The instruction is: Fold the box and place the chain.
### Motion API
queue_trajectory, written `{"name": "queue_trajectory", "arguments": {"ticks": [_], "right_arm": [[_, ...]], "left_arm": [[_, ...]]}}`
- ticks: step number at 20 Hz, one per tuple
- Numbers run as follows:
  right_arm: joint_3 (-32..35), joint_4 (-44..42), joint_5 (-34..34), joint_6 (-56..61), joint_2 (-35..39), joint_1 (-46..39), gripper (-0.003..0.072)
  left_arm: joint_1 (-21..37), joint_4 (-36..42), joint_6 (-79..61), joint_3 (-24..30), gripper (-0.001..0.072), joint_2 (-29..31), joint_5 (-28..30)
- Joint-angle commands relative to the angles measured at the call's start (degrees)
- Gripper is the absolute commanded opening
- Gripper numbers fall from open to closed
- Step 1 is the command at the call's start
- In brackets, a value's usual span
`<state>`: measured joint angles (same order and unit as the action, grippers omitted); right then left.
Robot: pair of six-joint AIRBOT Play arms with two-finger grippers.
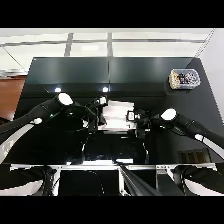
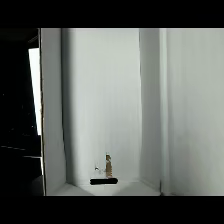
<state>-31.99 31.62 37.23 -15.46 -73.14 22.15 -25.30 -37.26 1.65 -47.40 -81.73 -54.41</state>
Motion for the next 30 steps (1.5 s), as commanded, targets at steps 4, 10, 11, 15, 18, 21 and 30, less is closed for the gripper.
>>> {"name": "queue_trajectory", "arguments": {"ticks": [4,10,11,15,18,21,30], "right_arm": [[0.00,-0.02,0.02,0.00,0.00,0.00,0.0083],[0.00,-0.02,0.02,0.00,0.00,0.00,0.0083],[0.00,-0.02,0.00,0.00,0.00,0.00,0.0083],[0.00,-0.02,0.00,0.00,0.00,0.00,0.0083],[0.00,-0.02,0.02,0.00,0.00,0.00,0.0083],[0.00,-0.02,0.00,0.00,0.00,0.00,0.0083],[0.00,-0.02,0.00,0.00,0.00,0.00,0.0083]], "left_arm": [[-0.02,0.24,-0.04,-0.04,0.0363,-0.11,0.37],[2.56,-18.40,15.87,-3.15,0.0025,8.85,-0.02],[3.96,-23.45,20.68,-3.52,0.0025,11.82,-0.13],[14.12,-33.03,46.10,-2.95,0.0026,17.55,-3.13],[24.22,-28.35,76.74,0.76,0.0030,13.62,-8.61],[33.14,-4.85,65.68,6.08,0.0027,5.75,-16.15],[20.72,1.49,57.57,8.52,0.0026,-1.11,-5.25]]}}
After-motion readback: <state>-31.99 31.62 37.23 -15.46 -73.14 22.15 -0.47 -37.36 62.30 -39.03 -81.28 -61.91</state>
